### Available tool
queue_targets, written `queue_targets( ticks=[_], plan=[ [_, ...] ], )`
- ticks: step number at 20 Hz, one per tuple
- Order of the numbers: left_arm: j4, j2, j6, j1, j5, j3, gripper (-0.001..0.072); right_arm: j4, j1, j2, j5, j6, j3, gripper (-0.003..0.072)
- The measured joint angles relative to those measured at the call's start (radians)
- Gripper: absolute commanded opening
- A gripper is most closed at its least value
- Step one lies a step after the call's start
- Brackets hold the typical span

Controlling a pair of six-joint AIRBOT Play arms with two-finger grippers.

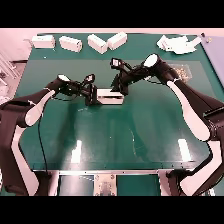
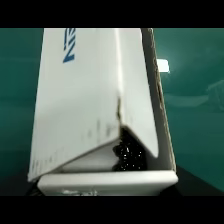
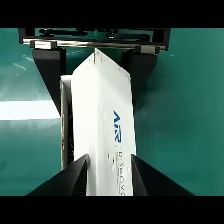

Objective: Fold the box and place the chain.

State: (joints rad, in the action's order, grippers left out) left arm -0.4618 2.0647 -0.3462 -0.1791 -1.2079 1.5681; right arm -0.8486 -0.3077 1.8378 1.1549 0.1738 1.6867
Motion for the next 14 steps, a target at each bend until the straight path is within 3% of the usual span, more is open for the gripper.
queue_targets(
  ticks=[14],
  plan=[
    [-0.001,0.000,-0.003,-0.001,-0.005,0.000,0.0378,-0.001,-0.003,0.003,0.008,0.054,-0.048,0.0300]
  ],
)
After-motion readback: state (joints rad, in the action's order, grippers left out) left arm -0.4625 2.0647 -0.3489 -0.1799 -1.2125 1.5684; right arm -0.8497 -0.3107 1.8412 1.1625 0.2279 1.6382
